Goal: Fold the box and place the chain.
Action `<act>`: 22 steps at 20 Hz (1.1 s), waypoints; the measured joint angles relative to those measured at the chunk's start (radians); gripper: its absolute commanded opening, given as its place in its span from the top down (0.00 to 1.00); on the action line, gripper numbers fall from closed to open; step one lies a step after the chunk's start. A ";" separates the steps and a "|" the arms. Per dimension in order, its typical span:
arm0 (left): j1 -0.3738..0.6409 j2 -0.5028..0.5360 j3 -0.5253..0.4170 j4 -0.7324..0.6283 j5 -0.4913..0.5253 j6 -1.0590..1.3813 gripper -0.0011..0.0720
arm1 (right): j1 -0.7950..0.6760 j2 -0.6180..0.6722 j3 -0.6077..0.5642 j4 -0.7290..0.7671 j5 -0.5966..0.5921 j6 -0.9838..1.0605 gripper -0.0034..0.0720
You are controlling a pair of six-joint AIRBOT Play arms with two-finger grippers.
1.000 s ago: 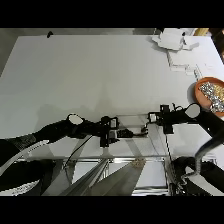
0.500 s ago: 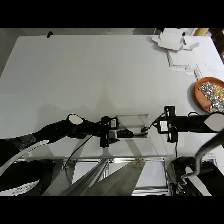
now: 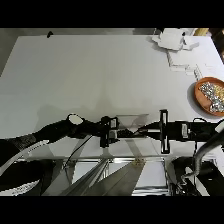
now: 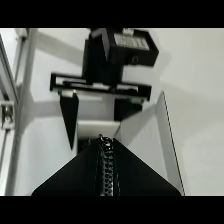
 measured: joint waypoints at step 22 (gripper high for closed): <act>0.000 0.000 0.000 0.000 0.000 0.000 0.70 | 0.229 -0.148 0.026 -0.254 -0.334 0.072 0.69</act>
